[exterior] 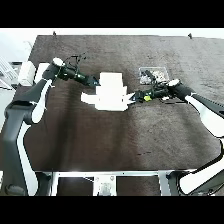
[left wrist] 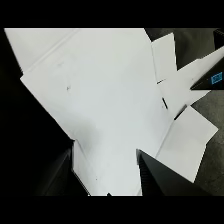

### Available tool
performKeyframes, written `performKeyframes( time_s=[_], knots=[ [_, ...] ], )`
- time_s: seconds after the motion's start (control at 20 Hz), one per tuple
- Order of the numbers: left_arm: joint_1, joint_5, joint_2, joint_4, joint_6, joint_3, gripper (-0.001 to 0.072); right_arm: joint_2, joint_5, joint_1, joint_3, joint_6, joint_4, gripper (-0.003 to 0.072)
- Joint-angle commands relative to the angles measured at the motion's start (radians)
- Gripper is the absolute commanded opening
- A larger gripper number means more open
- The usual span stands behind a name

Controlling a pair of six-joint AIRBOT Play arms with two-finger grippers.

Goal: Fold the box and place the chain.

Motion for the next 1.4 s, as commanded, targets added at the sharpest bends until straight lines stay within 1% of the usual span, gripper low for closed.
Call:
performKeyframes(
  time_s=[0.0, 0.1, 0.35, 0.65, 0.7, 0.75, 0.85, 0.9, 0.95, 1.25, 1.3, 1.35],
  knots=[
    [-0.014, 0.011, -0.013, 0.024, -0.011, 0.000, 0.0488, 0.000, 0.004, 0.001, 0.000, -0.002, 0.001, 0.0011],
    [-0.022, 0.016, -0.012, 0.076, -0.012, 0.000, 0.0487, 0.000, 0.006, 0.001, 0.000, -0.004, 0.000, 0.0011],
    [-0.022, 0.041, -0.013, 0.076, -0.014, 0.000, 0.0487, 0.000, 0.006, 0.001, 0.000, -0.004, 0.001, 0.0011],
    [-0.072, 0.052, -0.026, 0.064, 0.017, 0.000, 0.0485, 0.000, 0.006, 0.001, 0.000, -0.004, 0.001, 0.0011],
    [-0.072, 0.058, -0.026, 0.057, 0.016, 0.000, 0.0461, 0.000, 0.006, 0.001, 0.000, -0.004, 0.001, 0.0011],
    [-0.069, 0.057, -0.026, 0.051, 0.017, 0.000, 0.0407, 0.000, 0.006, 0.001, 0.000, -0.004, 0.001, 0.0011],
    [-0.061, 0.049, -0.026, 0.051, 0.016, 0.000, 0.0406, 0.000, 0.006, 0.001, 0.000, -0.004, 0.000, 0.0011],
    [-0.061, 0.048, -0.026, 0.051, 0.016, 0.000, 0.0366, 0.000, 0.006, 0.001, 0.000, -0.004, -0.003, 0.0011],
    [-0.061, 0.045, -0.026, 0.051, 0.016, 0.000, 0.0349, 0.000, 0.006, 0.001, 0.000, -0.005, -0.003, 0.0011],
    [-0.061, 0.016, -0.026, 0.032, 0.043, 0.000, 0.0346, 0.000, 0.006, 0.001, 0.000, -0.004, -0.003, 0.0011],
    [-0.061, 0.014, -0.027, 0.015, 0.050, 0.000, 0.0277, 0.000, 0.006, 0.001, 0.000, -0.004, -0.003, 0.0011],
    [-0.061, 0.014, -0.027, 0.002, 0.050, 0.000, 0.0267, 0.000, 0.006, 0.001, 0.000, -0.004, -0.003, 0.0011]
  ],
)
